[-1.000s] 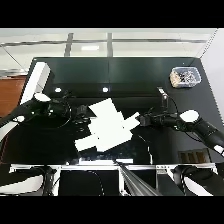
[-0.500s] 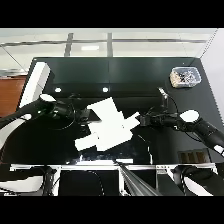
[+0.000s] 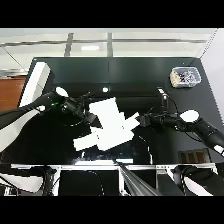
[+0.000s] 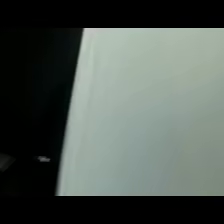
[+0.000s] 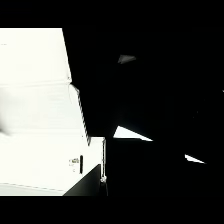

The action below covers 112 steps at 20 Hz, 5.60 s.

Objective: Fold the box and place the chain.

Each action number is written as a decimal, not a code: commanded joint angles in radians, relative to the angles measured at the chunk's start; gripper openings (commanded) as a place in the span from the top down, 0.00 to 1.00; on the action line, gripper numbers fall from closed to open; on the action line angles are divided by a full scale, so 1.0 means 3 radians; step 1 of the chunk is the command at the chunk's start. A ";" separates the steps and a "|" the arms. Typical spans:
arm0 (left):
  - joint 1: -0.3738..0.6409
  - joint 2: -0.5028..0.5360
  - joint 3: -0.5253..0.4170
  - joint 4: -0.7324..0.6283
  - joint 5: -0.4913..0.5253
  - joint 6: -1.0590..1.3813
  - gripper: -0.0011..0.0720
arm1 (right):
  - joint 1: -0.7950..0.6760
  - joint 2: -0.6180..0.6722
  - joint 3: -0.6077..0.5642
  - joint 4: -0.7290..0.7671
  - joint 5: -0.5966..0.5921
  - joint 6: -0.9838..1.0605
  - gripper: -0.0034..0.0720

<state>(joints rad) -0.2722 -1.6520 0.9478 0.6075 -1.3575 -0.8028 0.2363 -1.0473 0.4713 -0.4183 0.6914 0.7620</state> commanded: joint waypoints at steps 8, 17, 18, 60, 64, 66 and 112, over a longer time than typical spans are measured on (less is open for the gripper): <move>0.0122 -0.0074 0.0075 0.0029 -0.0127 0.0148 0.95 | 0.0003 0.0003 -0.0003 -0.0005 0.0024 -0.0005 0.93; 0.0001 0.0532 -0.0029 0.0076 0.0200 0.0322 0.96 | -0.0567 0.0239 0.0886 -0.1516 0.1122 -0.0057 0.06; -0.0116 0.0760 -0.0158 0.0047 0.0425 0.0540 0.96 | -0.0641 0.0268 0.1040 -0.1710 0.1213 -0.0062 0.06; -0.0835 0.0500 -0.0202 0.0356 0.1728 0.2688 0.95 | 0.0734 -0.0104 0.0167 -0.0907 0.0332 -0.2560 0.06; -0.0835 0.0496 -0.0202 0.0356 0.1718 0.2687 0.95 | 0.0626 0.0031 0.0216 -0.0983 0.0153 -0.2533 0.06; -0.0835 0.0495 -0.0202 0.0356 0.1723 0.2688 0.95 | 0.0537 0.0098 0.0253 -0.1002 0.0118 -0.2586 0.06; -0.0837 0.0490 -0.0202 0.0352 0.1717 0.2687 0.95 | 0.0295 -0.0767 0.0298 -0.0454 0.0160 -0.3549 0.06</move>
<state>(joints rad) -0.5228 -1.5051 0.8867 0.7124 -0.8406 0.0013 0.3237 -1.2758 0.5606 -0.5350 0.7460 -0.3202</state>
